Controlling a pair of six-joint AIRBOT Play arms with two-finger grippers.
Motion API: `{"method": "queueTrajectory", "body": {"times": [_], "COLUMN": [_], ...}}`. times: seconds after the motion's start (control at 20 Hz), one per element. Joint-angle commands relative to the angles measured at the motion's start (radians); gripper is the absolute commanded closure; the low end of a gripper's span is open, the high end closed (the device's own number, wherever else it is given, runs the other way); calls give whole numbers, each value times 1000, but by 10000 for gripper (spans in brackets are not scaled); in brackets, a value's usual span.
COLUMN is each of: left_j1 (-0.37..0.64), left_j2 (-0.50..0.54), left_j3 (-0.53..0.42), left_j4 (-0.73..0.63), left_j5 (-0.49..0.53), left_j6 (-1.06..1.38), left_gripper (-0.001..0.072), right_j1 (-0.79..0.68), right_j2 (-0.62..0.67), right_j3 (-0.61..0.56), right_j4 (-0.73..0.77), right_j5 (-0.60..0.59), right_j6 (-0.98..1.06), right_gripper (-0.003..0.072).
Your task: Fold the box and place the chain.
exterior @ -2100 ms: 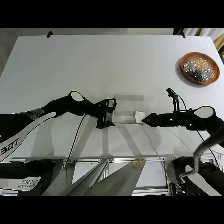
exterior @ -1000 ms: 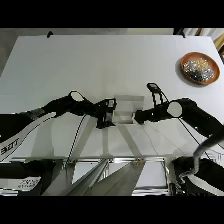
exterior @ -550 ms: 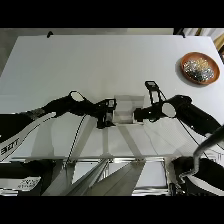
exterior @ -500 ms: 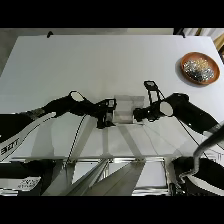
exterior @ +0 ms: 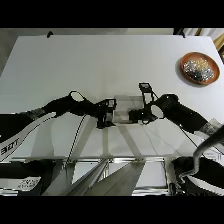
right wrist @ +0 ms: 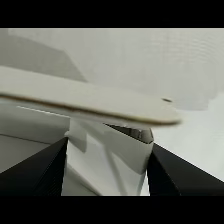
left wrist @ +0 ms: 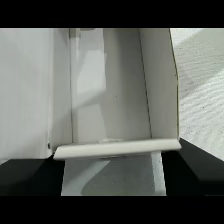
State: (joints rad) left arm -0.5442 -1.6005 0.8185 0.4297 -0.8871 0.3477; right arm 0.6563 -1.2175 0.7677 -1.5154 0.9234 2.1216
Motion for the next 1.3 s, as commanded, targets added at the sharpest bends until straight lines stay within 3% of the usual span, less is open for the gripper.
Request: {"method": "queueTrajectory", "body": {"times": [0.0, 0.55, 0.65, 0.75, 0.85, 1.1, 1.25], "left_j1": [0, 0, 0, 0, 0, 0, 0], "left_j2": [0, 0, 0, 0, 0, 0, 0], "left_j3": [0, 0, 0, 0, 0, 0, 0], "left_j4": [0, 0, 0, 0, 0, 0, 0], "left_j5": [0, 0, 0, 0, 0, 0, 0], "left_j6": [0, 0, 0, 0, 0, 0, 0], "left_gripper": [502, 502, 502, 502, 502, 502, 502], "right_j1": [16, 16, 28, 38, 39, 39, 39], "right_j2": [-5, -11, -26, -33, -34, -34, -37], "right_j3": [-2, -54, -54, -54, -54, -54, -54], "right_j4": [-7, -32, -33, -34, -48, -53, -53], "right_j5": [-31, -66, -69, -79, -68, -45, -46], "right_j6": [52, 71, 70, 70, 70, 71, 71], "right_gripper": [151, 160, 219, 227, 294, 652, 670]}}
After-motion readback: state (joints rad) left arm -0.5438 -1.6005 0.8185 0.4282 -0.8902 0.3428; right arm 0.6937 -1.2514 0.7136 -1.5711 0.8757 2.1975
